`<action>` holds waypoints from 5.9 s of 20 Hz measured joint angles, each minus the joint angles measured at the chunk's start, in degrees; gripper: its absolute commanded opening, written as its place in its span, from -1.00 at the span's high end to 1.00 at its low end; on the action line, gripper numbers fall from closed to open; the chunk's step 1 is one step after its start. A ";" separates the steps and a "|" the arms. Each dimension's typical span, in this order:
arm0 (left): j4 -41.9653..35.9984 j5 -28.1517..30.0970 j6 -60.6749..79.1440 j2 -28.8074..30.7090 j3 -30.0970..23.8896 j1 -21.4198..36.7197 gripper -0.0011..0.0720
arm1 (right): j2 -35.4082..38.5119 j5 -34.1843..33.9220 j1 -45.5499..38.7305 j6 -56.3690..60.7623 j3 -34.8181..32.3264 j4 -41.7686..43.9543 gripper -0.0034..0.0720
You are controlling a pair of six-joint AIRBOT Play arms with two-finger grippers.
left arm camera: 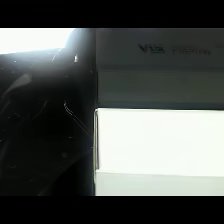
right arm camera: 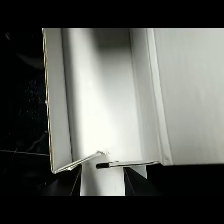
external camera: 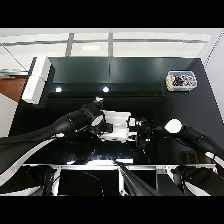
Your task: Fold the box and place the chain.
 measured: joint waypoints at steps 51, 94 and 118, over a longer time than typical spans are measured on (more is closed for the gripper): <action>1.88 0.76 -2.95 -0.15 0.02 0.17 0.89 | 9.92 17.73 -25.88 58.60 1.51 -13.51 0.82; 3.23 -0.87 -2.62 -0.72 0.04 0.24 0.89 | -3.34 7.06 1.92 92.94 12.66 -12.90 -0.23; 3.41 -0.83 -2.54 -0.81 0.07 0.22 0.89 | -17.05 20.09 15.67 127.25 28.74 -45.86 0.12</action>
